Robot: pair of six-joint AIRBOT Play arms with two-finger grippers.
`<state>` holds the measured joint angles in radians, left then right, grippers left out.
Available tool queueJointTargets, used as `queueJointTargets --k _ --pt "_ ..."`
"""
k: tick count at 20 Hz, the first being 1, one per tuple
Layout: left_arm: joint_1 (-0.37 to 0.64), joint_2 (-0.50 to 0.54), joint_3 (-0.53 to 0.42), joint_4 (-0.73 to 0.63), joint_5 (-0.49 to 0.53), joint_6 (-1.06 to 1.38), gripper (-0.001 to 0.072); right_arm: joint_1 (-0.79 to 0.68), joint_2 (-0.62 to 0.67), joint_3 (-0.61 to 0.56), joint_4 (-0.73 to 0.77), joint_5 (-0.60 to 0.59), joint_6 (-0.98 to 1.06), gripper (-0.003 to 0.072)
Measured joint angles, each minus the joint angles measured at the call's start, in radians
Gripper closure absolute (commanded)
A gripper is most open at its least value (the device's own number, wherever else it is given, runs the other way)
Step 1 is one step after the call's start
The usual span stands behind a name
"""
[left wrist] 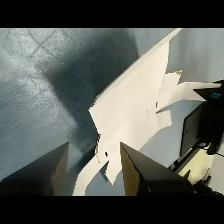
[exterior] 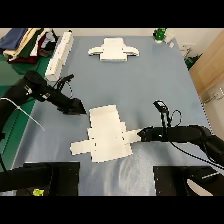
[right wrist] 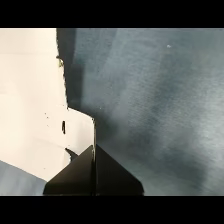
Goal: Fold the box.
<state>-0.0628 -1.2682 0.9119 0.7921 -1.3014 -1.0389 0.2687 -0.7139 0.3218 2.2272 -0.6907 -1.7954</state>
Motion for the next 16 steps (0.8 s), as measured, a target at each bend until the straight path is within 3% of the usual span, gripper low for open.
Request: queueJointTargets --k 5,10,11,12,16 --pt "-0.015 -0.13 -0.066 -0.18 0.065 0.142 0.025 0.0 0.014 -0.007 0.017 0.027 -0.001 0.0685" --pt "-0.064 -0.298 -0.008 -0.302 0.076 0.282 0.0253 0.0 0.02 -0.008 0.029 0.011 -0.001 0.0685" --pt "-0.071 -0.324 0.014 -0.314 0.063 0.303 0.0358 0.0 0.021 -0.008 0.029 0.002 -0.001 0.0685" --pt "-0.076 -0.35 0.037 -0.325 0.04 0.325 0.0517 0.0 0.021 -0.008 0.031 -0.003 -0.001 0.0685" --pt "-0.089 -0.406 0.092 -0.335 -0.08 0.397 0.0543 0.0 0.021 -0.008 0.03 -0.017 -0.001 0.0685"
